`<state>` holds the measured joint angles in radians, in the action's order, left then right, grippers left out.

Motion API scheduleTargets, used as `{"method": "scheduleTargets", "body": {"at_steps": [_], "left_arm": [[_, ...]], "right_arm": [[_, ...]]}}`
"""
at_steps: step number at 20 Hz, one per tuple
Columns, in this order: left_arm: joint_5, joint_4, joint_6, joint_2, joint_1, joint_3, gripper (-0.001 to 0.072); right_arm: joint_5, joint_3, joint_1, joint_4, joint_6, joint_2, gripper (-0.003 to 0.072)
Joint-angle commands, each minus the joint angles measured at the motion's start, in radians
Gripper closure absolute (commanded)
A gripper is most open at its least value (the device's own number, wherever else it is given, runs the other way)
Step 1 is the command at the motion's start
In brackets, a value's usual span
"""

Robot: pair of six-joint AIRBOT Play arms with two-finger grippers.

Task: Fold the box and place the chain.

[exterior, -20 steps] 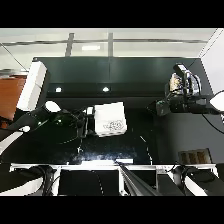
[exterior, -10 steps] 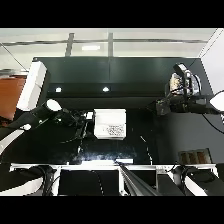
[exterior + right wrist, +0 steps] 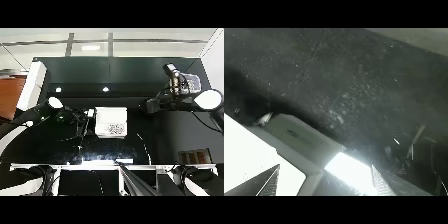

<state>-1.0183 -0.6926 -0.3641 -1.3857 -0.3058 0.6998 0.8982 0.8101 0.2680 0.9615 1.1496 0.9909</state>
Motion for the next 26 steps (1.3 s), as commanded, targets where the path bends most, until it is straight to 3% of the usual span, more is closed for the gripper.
{"method": "scheduleTargets", "body": {"at_steps": [1, 6, 15, 26], "left_arm": [[0.000, -0.004, 0.002, -0.002, 0.000, 0.002, 0.0251], [0.000, -0.004, 0.002, -0.002, 0.000, 0.002, 0.0251], [0.000, -0.006, 0.002, -0.002, 0.000, 0.002, 0.0251], [0.000, -0.006, 0.002, -0.002, 0.000, 0.002, 0.0251]], "right_arm": [[-0.073, 0.052, 0.069, -0.001, 0.022, 0.107, -0.0013], [-0.081, 0.131, 0.095, -0.010, 0.021, 0.219, -0.0013], [-0.063, 0.193, 0.158, -0.037, -0.060, 0.298, -0.0013], [0.288, 0.214, 0.175, -0.037, -0.304, 0.293, -0.0015]]}}
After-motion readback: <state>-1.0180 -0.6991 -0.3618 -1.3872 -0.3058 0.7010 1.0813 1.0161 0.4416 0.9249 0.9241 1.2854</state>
